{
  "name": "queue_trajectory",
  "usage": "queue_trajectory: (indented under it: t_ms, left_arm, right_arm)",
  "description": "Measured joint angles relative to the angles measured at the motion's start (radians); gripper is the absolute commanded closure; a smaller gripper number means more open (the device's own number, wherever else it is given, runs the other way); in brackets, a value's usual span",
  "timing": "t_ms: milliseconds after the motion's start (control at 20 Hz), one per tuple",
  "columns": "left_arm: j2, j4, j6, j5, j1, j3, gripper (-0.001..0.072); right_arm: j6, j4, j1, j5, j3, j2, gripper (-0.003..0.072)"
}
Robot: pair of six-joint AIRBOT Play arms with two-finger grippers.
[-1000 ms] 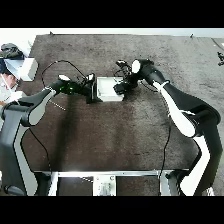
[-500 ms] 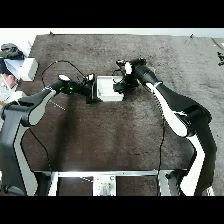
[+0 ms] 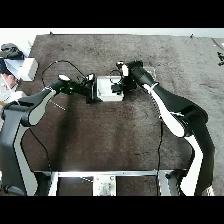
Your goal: Fold the box and place the chain.
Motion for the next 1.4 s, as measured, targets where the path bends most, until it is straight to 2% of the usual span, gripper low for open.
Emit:
queue_trajectory:
  t_ms: [50, 100, 400, 450, 500, 800, 850, 900, 950, 1150, 1200, 1250, 1400]
  left_arm:
    - [0.0, 0.0, 0.0, 0.0, 0.0, 0.0, 0.0437]
    - [0.0, 0.0, 0.0, 0.0, 0.0, 0.0, 0.0437]
    - [0.0, 0.0, 0.0, 0.0, 0.0, 0.0, 0.0437]
    - [0.0, 0.0, 0.0, 0.0, 0.0, 0.0, 0.0437]
    - [0.0, 0.0, 0.0, 0.0, 0.0, 0.0, 0.0437]
    - [0.0, 0.0, 0.0, 0.001, -0.002, 0.0, 0.0437]
    - [0.0, 0.0, 0.0, 0.002, -0.002, 0.0, 0.0437]
    - [0.0, 0.0, 0.0, 0.002, -0.002, 0.0, 0.0437]
    - [0.0, 0.0, 0.0, -0.001, -0.001, 0.0, 0.0437]
    - [0.0, 0.0, 0.0, -0.002, 0.0, 0.0, 0.0437]
    - [0.0, 0.0, 0.0, -0.002, 0.0, 0.0, 0.0436]
    - [0.0, 0.0, 0.0, -0.001, 0.0, 0.0, 0.0437]
    - [0.0, 0.001, 0.0, -0.001, 0.0, 0.0, 0.0437]
  right_arm:
    - [0.002, -0.002, 0.002, 0.0, 0.0, -0.003, 0.0397]
    - [0.006, -0.006, 0.004, 0.0, 0.0, -0.006, 0.0419]
    - [0.033, -0.038, 0.008, -0.001, 0.0, -0.01, 0.0421]
    - [0.037, -0.041, 0.008, -0.001, 0.0, -0.01, 0.0502]
    - [0.043, -0.041, 0.008, -0.002, 0.0, -0.011, 0.0535]
    - [0.078, -0.057, 0.01, -0.003, 0.0, -0.011, 0.0541]
    - [0.08, -0.059, 0.01, -0.004, 0.0, -0.011, 0.0526]
    - [0.084, -0.06, 0.01, -0.004, 0.0, -0.011, 0.0406]
    - [0.087, -0.071, 0.01, -0.004, 0.0, -0.011, 0.0356]
    - [0.093, -0.067, 0.011, -0.004, 0.0, -0.011, 0.035]
    - [0.093, -0.066, 0.01, -0.004, 0.0, -0.01, 0.0241]
    - [0.089, -0.066, 0.01, -0.004, 0.0, -0.006, 0.017]
    - [0.054, -0.054, 0.009, 0.001, 0.0, 0.014, 0.0172]
